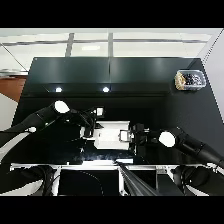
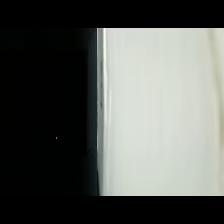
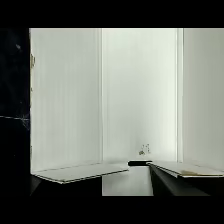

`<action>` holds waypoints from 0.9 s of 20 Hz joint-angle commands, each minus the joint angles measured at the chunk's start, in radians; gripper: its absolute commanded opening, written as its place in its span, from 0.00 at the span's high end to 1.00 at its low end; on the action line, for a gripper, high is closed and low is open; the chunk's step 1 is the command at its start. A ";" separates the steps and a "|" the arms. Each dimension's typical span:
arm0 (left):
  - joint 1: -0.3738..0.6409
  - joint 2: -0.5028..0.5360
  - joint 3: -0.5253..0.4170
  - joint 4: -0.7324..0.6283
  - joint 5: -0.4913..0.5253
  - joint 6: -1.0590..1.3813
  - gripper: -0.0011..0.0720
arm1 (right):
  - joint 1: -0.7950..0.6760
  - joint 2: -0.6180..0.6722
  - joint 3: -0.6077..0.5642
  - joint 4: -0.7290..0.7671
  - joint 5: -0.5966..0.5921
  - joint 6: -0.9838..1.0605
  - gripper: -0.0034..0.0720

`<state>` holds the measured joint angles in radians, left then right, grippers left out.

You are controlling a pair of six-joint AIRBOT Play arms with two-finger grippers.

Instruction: Fold the box and place the chain.

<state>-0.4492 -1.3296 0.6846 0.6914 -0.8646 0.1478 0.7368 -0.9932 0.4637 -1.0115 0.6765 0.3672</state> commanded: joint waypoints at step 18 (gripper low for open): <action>-0.001 -0.001 0.000 -0.001 -0.003 0.000 0.95 | -0.059 0.045 0.028 -0.063 -0.113 0.120 0.01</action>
<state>-0.4492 -1.3304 0.6838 0.6899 -0.8661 0.1467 0.7055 -0.9508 0.4877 -1.0615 0.5854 0.4641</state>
